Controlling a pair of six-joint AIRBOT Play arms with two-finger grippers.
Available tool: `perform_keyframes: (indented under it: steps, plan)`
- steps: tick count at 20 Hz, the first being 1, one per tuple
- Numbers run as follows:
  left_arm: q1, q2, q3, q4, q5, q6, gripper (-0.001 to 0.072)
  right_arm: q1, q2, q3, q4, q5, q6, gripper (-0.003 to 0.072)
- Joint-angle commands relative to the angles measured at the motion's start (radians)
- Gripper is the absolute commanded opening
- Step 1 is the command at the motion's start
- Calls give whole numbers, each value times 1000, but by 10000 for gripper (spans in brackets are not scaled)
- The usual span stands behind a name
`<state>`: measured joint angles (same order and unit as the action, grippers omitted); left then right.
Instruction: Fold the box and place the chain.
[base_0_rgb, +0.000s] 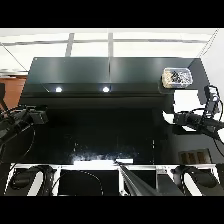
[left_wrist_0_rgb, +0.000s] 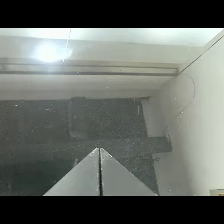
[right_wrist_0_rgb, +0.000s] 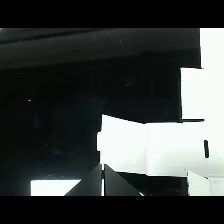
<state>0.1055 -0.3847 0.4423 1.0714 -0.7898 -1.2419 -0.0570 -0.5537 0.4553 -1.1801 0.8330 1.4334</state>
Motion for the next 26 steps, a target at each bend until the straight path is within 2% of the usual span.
perform_keyframes:
  steps: [1, 17, 19, 22, 24, 25, 26]
  plan:
    - [0, 1, 0, 0, 0, 0, 30, 1, 1, 0, 0, 0, 0, 20]
    - [0, 0, -1, -5, 14, 0, 31, 1, 1, 0, 0, -9, -1, 20]
    - [0, -4, -1, -64, 163, 0, 31, 1, 1, 0, 1, -68, 1, 20]
    - [0, -6, -1, -244, 370, -1, 31, 1, 1, 0, 56, -93, 8, 20]
    - [0, -8, -1, -305, 429, -1, 31, 1, 1, 0, 64, -88, 8, 21]
    - [0, -20, 0, -336, 441, -1, 34, 1, 1, 0, 79, -95, 10, 82]
    - [-5, -42, 0, -365, 432, 0, 116, 1, 0, 0, 83, -107, 8, 490]
